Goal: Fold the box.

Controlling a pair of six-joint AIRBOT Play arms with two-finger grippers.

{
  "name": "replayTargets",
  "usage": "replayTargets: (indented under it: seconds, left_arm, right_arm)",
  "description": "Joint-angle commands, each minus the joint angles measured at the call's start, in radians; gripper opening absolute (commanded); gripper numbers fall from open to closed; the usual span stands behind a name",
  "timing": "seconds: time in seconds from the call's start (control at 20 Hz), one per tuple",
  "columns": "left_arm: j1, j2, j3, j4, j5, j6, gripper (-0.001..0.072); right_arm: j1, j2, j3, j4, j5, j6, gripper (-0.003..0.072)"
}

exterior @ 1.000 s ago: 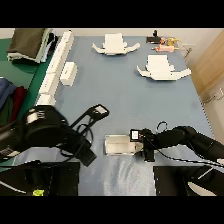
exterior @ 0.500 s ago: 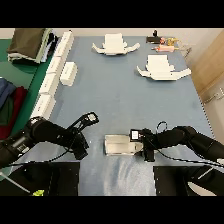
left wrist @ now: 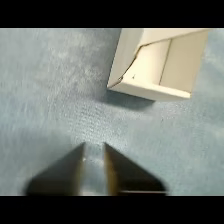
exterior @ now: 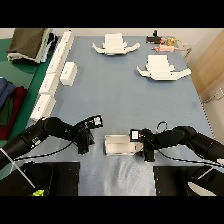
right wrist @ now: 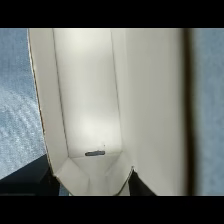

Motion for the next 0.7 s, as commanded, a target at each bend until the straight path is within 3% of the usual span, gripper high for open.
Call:
replayTargets:
  seconds: [0.0,0.2,0.4,0.55,0.65]
  left_arm:
    - [0.019,-0.008,-0.029,-0.169,0.022,0.288,0.069]
    - [-0.022,-0.008,-0.12,-0.342,0.061,0.552,0.069]
    - [-0.126,-0.019,-0.166,-0.419,0.227,0.565,0.0691]
    - [-0.163,-0.059,-0.166,-0.563,0.329,0.563,0.069]
    - [-0.166,-0.082,-0.164,-0.586,0.349,0.568,0.069]
  right_arm:
    - [0.0,0.0,0.0,0.0,0.0,0.0,0.0427]
    - [0.0,0.0,0.0,0.0,0.0,0.0,0.0427]
    - [0.0,0.0,0.0,0.0,0.0,0.0,0.0427]
    - [0.0,0.0,0.0,0.0,0.0,0.0,0.0427]
    - [0.0,0.0,0.0,0.0,0.0,0.0,0.0427]
